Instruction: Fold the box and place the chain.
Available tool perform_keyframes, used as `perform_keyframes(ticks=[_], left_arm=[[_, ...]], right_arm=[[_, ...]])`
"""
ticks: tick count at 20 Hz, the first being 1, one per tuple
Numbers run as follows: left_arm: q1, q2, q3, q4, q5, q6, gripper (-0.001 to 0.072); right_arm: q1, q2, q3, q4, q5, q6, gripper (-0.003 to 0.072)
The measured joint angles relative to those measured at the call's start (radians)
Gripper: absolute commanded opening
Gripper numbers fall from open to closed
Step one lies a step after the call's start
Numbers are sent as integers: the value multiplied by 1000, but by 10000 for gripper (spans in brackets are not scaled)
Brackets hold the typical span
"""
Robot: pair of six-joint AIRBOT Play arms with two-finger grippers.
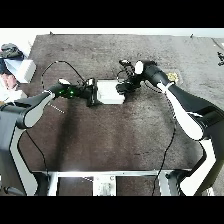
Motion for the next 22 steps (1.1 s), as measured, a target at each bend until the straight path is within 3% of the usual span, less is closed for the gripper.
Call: perform_keyframes(ticks=[14,16,22], left_arm=[[0,0,0,0,-1,0,397],[0,0,0,0,-1,0,397],[0,0,0,0,-1,0,397]], right_arm=[[63,-50,41,-123,59,243,324],[72,-54,41,-137,49,261,216],[81,-58,41,-171,37,305,217]])
